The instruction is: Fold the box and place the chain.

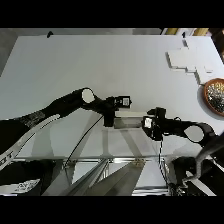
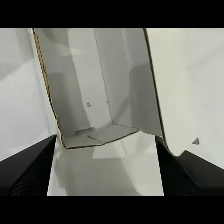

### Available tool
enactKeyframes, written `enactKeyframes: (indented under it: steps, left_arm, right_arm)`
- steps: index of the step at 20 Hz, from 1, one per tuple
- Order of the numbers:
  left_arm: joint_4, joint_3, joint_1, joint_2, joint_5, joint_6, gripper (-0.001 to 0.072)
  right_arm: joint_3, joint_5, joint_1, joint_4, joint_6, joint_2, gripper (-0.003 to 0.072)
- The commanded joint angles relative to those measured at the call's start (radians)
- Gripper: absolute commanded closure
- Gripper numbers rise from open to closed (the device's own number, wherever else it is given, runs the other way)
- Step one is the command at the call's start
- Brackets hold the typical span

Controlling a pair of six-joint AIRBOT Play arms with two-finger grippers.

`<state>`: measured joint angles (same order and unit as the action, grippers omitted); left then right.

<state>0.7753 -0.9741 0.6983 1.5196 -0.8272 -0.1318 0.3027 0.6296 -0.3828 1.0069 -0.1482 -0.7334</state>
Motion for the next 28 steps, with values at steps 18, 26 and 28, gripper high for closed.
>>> enactKeyframes:
  steps: [18, 26, 28]
  left_arm:
    - [0.0, 0.0, 0.001, 0.0, 0.0, 0.0, 0.0701]
    - [0.0, 0.0, 0.001, 0.0, 0.0, 0.0, 0.0701]
    - [0.0, 0.0, 0.001, 0.0, 0.0, 0.0, 0.0701]
  right_arm:
    - [0.1, 0.251, 0.279, -0.432, 0.537, -0.348, -0.0001]
    - [0.108, 0.27, 0.279, -0.428, 0.578, -0.455, 0.0]
    - [0.108, 0.264, 0.278, -0.428, 0.62, -0.459, 0.0001]
